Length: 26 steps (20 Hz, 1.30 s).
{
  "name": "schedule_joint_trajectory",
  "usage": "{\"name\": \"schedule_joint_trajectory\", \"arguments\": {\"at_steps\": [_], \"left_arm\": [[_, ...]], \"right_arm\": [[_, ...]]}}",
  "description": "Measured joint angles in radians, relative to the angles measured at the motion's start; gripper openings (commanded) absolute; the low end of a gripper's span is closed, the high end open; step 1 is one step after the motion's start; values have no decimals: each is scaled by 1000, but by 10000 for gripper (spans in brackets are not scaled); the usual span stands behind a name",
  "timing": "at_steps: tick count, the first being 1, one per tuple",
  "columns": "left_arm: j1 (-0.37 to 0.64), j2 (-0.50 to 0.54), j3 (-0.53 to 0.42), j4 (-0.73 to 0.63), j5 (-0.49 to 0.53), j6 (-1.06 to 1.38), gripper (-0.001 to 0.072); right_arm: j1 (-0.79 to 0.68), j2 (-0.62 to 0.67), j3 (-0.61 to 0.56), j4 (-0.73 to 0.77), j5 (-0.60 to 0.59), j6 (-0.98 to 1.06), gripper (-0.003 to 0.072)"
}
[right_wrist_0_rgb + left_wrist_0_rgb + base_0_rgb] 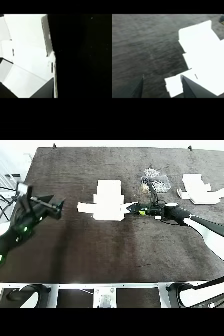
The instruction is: Fold the box and place the chain.
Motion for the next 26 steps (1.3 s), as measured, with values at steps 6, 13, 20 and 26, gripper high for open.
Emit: {"name": "schedule_joint_trajectory", "arguments": {"at_steps": [6,13,20,26], "left_arm": [[0,-476,475,278,-294,-362,533],[-1,-928,1160,595,-681,-859,532],[-45,-1211,1490,709,-857,-1085,532],[-111,-1293,1522,728,-850,-1069,532]], "right_arm": [[0,0,0,3,-3,-15,10],[0,0,0,3,2,-40,10],[3,0,0,1,6,-51,10],[7,0,0,-14,7,-53,10]]}}
